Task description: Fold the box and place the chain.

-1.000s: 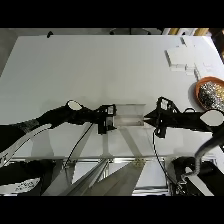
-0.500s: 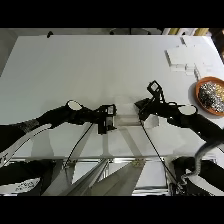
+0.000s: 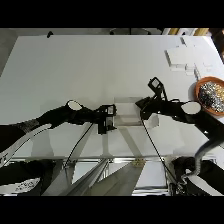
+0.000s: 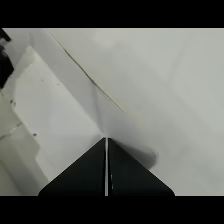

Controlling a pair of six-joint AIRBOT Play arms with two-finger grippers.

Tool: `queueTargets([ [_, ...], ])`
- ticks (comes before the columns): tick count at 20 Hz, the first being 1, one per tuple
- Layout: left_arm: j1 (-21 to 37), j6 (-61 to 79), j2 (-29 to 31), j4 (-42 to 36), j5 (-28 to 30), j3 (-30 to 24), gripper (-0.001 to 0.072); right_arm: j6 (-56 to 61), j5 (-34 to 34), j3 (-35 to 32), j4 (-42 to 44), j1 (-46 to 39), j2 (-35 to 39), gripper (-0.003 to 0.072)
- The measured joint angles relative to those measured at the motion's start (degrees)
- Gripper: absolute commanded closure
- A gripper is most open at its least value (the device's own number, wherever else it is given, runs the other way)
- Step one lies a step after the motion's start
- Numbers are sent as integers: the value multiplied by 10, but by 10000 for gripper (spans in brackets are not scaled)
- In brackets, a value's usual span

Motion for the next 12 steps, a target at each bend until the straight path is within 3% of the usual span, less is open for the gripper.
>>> queueTargets([
  [4, 0, 0, 0, 0, 0, 0, 499, -23, 152, 24, -206, -11, 111, 612],
  [6, 0, 0, 0, 0, 0, 0, 499, -52, 214, 26, -284, -13, 132, 417],
  [12, 0, 0, 0, 0, -1, 0, 499, -96, 243, 15, -309, -15, 62, 450],
])
